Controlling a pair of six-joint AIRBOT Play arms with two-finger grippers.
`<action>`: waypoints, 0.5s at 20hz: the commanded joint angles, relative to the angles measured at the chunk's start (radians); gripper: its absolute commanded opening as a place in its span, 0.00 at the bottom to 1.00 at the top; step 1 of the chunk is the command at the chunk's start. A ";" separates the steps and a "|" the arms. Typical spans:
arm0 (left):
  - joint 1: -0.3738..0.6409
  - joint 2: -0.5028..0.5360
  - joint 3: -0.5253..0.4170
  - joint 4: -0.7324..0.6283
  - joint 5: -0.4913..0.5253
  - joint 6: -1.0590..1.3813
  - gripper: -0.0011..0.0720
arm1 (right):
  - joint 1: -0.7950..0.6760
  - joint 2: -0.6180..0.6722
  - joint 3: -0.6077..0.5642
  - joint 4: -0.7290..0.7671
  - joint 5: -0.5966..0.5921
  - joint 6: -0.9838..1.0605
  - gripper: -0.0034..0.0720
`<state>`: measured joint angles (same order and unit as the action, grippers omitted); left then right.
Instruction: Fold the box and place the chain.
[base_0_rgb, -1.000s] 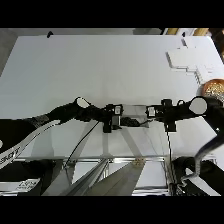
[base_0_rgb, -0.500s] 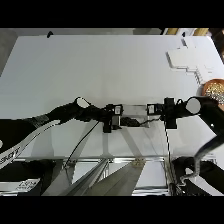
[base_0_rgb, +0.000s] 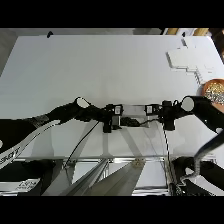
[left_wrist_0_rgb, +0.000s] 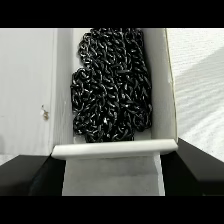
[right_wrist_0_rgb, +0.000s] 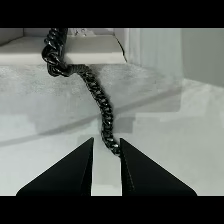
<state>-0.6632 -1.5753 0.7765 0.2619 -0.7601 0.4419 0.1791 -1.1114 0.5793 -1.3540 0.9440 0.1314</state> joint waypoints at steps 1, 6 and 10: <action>0.001 0.001 0.001 0.000 0.000 0.000 0.39 | 0.000 -0.005 -0.015 0.032 -0.029 -0.009 0.27; 0.001 0.001 0.001 0.000 0.000 0.000 0.39 | 0.000 -0.005 -0.024 0.030 -0.071 -0.009 0.27; 0.001 0.001 0.001 0.000 0.000 0.000 0.39 | 0.000 -0.005 -0.024 0.030 -0.093 -0.009 0.27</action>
<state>-0.6632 -1.5753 0.7765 0.2619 -0.7605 0.4419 0.1791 -1.1152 0.5568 -1.3258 0.8692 0.1230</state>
